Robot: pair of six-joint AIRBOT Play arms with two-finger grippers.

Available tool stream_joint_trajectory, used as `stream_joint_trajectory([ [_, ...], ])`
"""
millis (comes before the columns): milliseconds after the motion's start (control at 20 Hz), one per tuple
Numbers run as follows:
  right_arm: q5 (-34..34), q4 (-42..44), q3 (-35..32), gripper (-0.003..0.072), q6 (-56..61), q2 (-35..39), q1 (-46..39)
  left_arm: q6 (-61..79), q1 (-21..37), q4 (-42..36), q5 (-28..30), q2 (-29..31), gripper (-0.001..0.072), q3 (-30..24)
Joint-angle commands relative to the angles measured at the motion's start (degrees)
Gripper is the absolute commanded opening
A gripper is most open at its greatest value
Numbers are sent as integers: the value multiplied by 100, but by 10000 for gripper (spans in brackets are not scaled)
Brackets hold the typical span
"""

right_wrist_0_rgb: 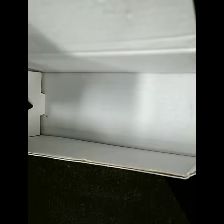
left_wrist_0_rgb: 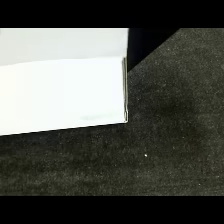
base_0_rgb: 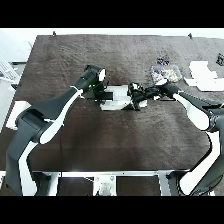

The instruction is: Fold the box and place the chain.

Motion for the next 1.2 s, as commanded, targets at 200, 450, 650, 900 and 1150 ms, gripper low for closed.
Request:
stream_joint_trajectory([
  [200, -15, 2, 0, 550, -7, 0, -2, 37, -2, -61, 17, -4, 334, 4],
  [450, -15, 0, 0, 549, -7, 0, -2, 52, -2, -133, 24, -2, 416, 4],
  [650, -15, 0, 0, 550, -7, 0, -2, 236, 22, -249, 44, -2, 417, 7],
  [900, -15, 2, 0, 550, -7, 0, -2, 763, 144, -748, -63, 76, 635, 42],
  [1150, -15, 2, 0, 550, -7, 0, -2, 1252, 385, -1108, -828, 81, 636, 442],
])
